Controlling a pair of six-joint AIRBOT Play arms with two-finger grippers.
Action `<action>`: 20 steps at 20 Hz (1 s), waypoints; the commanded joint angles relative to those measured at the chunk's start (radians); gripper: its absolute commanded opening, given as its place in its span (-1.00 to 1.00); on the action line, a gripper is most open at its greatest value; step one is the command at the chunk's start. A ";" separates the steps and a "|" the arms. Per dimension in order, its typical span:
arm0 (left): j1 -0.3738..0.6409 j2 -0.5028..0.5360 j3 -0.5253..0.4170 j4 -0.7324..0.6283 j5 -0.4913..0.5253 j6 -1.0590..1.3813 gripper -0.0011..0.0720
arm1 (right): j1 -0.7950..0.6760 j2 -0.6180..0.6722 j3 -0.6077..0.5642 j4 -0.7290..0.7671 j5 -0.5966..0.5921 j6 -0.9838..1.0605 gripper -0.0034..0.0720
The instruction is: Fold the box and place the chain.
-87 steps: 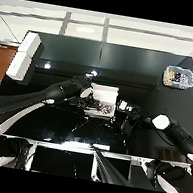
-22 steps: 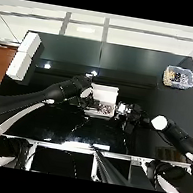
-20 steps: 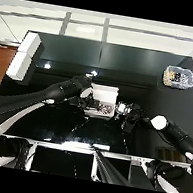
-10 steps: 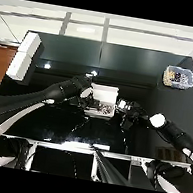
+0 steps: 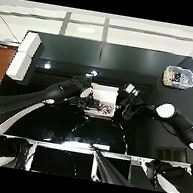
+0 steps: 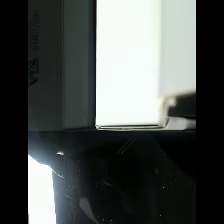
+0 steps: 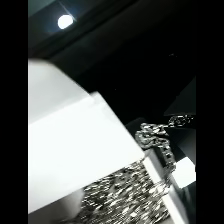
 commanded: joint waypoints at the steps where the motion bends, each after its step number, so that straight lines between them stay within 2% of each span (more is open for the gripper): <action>1: 0.000 0.000 0.000 0.000 -0.002 0.000 -0.89 | -0.068 0.115 0.077 0.002 0.195 0.177 -0.89; 4: 0.000 0.000 0.000 0.000 -0.002 0.000 -0.89 | -0.138 0.246 0.165 0.007 0.372 0.328 -0.89; 6: 0.000 0.000 0.000 0.000 -0.002 0.000 -0.89 | -0.160 0.289 0.232 0.027 0.477 0.414 -0.89; 8: 0.000 0.000 0.000 0.000 -0.002 0.000 -0.89 | -0.161 0.298 0.306 0.069 0.533 0.495 -0.89; 12: 0.000 0.000 0.000 0.000 -0.003 0.000 -0.89 | -0.161 0.297 0.414 0.231 0.489 0.552 -0.88; 15: 0.000 0.000 0.000 0.000 -0.002 0.000 -0.89 | -0.150 0.295 0.429 0.332 0.404 0.565 -0.88; 18: 0.000 0.000 0.000 0.000 -0.002 0.000 -0.89 | -0.082 0.248 0.423 0.290 0.397 0.646 -0.88; 20: 0.000 0.000 0.000 0.000 -0.002 0.000 -0.89 | -0.009 0.195 0.410 0.199 0.396 0.692 -0.87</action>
